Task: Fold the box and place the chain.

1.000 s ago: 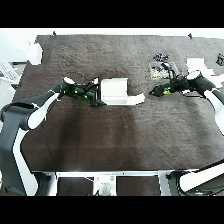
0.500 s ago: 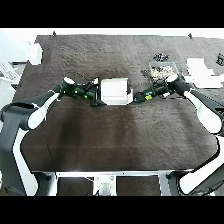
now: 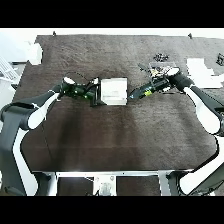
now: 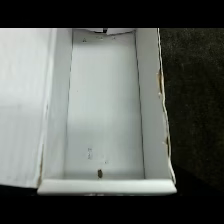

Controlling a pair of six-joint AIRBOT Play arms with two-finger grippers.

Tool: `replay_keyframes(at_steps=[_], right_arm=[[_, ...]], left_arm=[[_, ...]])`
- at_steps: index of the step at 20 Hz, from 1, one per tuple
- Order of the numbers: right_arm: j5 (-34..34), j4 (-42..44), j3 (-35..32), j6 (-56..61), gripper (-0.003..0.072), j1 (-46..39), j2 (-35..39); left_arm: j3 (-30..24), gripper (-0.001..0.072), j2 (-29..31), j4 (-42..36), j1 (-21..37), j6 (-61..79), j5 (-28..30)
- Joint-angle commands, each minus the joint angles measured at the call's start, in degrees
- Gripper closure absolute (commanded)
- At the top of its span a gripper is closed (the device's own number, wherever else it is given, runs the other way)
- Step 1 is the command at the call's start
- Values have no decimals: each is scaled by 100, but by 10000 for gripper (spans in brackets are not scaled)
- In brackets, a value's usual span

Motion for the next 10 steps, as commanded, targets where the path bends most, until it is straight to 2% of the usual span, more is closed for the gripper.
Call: replay_keyframes(at_steps=[1, 3, 5, 8, 10], right_arm=[[76, 20, 37, 17, 525, -13, -2], [57, 20, 35, 17, 523, -13, -2], [-61, 17, 37, 17, 400, -15, -2], [-387, -2, 37, 17, 360, -15, -2], [-590, -79, 37, 17, 360, -15, -2]], left_arm=[[0, 293, -4, 2, -2, 2, 7], [0, 293, -4, 2, -2, 0, 7], [0, 293, -4, 2, -2, 2, 7], [0, 293, -4, 2, -2, 2, 7], [0, 293, -4, 2, -2, 0, 7]])
